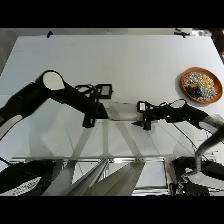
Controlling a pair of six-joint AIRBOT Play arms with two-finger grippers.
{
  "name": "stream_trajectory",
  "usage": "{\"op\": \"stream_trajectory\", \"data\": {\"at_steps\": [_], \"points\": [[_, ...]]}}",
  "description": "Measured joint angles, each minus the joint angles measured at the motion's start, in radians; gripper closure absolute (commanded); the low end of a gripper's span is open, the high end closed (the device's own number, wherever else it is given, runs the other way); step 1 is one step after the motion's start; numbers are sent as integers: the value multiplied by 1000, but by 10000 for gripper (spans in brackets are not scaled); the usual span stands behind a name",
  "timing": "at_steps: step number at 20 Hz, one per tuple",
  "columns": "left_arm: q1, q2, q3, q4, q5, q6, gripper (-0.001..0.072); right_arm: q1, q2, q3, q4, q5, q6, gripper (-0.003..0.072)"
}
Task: Fold the box and place the chain.
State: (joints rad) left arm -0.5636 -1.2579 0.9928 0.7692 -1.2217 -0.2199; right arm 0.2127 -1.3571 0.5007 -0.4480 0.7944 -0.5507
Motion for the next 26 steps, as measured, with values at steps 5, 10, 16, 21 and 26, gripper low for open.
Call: {"op": "stream_trajectory", "data": {"at_steps": [5,10,16,21,26], "points": [[-110,-71,0,-56,223,14,706,0,0,0,0,0,0,344],[-108,-143,0,-76,474,-27,706,0,0,0,0,1,0,344],[-36,-200,0,-64,586,-161,707,0,0,0,0,1,1,344],[-16,-246,1,-10,528,-262,707,0,0,0,0,1,0,344],[-12,-267,1,9,423,-291,706,0,0,-1,-6,11,-3,344]]}}
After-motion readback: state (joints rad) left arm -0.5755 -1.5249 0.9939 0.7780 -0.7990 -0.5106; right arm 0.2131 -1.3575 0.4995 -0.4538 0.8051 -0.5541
